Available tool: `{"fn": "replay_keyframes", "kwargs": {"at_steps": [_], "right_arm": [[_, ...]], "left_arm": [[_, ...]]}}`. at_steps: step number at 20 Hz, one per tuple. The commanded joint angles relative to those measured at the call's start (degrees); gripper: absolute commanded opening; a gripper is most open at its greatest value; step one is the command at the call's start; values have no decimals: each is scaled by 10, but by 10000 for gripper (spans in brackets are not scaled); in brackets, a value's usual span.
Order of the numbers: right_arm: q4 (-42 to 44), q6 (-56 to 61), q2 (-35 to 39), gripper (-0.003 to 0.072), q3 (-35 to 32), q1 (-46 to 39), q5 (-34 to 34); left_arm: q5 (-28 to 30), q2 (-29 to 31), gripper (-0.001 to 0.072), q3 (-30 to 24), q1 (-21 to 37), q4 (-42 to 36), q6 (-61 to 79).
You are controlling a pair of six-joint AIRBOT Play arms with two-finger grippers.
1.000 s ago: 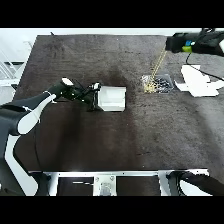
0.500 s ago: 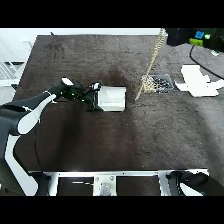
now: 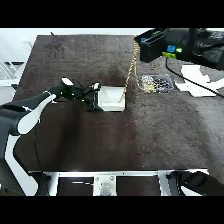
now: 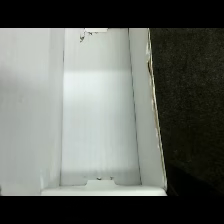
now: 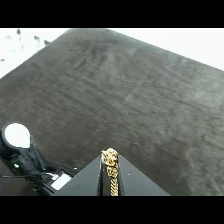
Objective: Fold the box and place the chain.
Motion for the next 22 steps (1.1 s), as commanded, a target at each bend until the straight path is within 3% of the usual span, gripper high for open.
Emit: {"fn": "replay_keyframes", "kwargs": {"at_steps": [1,8,15,19,22], "right_arm": [[8,5,-20,7,-2,14,-15],[12,9,-71,7,-3,35,1],[12,31,-83,7,-69,38,-1],[31,30,-93,8,-121,39,-61],[32,30,-130,7,-125,39,-70]], "left_arm": [[0,0,542,0,0,0,0],[0,0,542,1,0,0,0],[0,0,543,1,0,0,0],[0,0,542,1,0,0,0],[0,0,542,1,0,0,0]]}}
